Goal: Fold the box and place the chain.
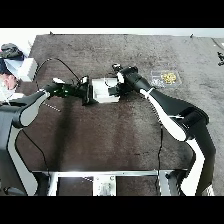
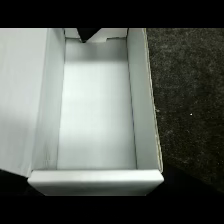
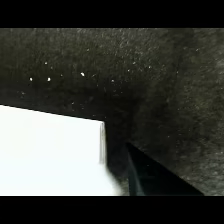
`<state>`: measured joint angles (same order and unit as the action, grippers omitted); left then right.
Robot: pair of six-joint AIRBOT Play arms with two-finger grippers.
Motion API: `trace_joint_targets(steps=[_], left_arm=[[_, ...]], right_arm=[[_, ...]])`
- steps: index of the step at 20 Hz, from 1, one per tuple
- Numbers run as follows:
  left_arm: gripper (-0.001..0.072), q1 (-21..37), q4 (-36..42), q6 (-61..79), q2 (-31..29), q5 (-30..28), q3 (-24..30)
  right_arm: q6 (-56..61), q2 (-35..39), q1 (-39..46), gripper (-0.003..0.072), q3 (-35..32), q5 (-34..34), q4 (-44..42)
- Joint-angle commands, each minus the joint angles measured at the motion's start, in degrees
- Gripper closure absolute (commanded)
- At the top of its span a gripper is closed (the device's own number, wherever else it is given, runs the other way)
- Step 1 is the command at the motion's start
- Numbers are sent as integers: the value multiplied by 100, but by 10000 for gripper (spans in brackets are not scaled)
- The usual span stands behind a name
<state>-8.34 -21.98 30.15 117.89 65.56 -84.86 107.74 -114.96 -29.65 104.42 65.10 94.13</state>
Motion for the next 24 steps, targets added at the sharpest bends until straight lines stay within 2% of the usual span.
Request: trace_joint_targets(steps=[1, 5, 6, 7, 11, 15, 17, 18, 19, 24], left_arm=[[384, -2, 9, -13, 4, 0, 0], [384, -2, 9, -13, 4, -2, 0], [384, -2, 9, -13, 4, -2, 0], [384, -2, 9, -13, 4, -2, 0], [384, -2, 9, -13, 4, -2, 0], [384, -2, 9, -13, 4, -2, 0], [384, -2, 9, -13, 4, -2, 0], [384, -2, 9, -13, 4, -2, 0], [384, -2, 9, -13, 4, -4, 0], [384, -2, 9, -13, 4, -4, 0]], right_arm=[[31, 118, -7, 381, 7, -44, -26], [-61, 203, -7, 376, 7, 0, -90], [-151, 203, -7, 213, 7, 55, -92], [-197, 221, -4, 183, 9, 90, -87], [-835, 579, 24, 183, 7, 26, -59], [-1316, 1292, 400, 184, 9, -304, 61], [-1692, 1628, 785, 185, 7, -468, 63], [-1777, 1725, 1019, 262, 9, -511, 66], [-1803, 1757, 1283, 288, 9, -520, 68], [-1801, 1462, 2723, 292, -66, -496, -103]])
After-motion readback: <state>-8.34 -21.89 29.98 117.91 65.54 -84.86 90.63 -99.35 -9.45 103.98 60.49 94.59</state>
